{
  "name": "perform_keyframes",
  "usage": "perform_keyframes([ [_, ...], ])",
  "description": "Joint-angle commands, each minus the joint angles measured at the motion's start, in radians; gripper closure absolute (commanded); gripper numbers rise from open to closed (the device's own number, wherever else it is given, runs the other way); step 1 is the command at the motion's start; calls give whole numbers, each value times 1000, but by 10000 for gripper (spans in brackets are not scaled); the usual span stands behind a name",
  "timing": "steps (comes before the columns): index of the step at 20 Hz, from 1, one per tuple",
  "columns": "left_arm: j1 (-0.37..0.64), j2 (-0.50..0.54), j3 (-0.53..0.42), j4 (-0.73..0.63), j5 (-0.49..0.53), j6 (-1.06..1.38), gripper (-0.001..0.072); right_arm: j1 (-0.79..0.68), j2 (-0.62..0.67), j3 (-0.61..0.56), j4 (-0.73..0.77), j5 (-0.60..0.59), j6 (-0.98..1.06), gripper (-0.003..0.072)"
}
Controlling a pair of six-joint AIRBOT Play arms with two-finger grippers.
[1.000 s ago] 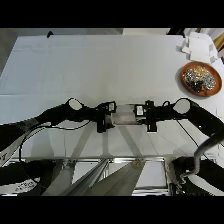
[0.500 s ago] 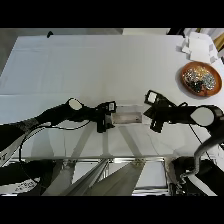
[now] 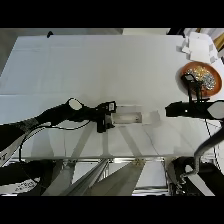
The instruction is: Fold the box and place the chain.
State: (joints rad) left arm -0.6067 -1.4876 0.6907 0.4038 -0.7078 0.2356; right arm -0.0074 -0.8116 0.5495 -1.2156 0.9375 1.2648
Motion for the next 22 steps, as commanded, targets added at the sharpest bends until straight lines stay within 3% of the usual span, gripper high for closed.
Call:
perform_keyframes([
  [1, 1, 0, 0, 0, 0, 0, 437, -45, -137, -1, 116, -2, 50, 671],
  [5, 0, 0, 0, 0, 0, 0, 437, -45, -308, -1, 230, 22, -66, 671],
  [20, 0, 0, 0, 0, 0, 0, 437, 145, -315, -10, 309, -10, -115, 668],
  [21, 0, 0, 0, 0, 0, 0, 437, 145, -303, -10, 314, -10, -115, 649],
  [22, 0, 0, -1, 0, 0, 0, 437, 145, -283, -10, 311, -10, -117, 559],
])
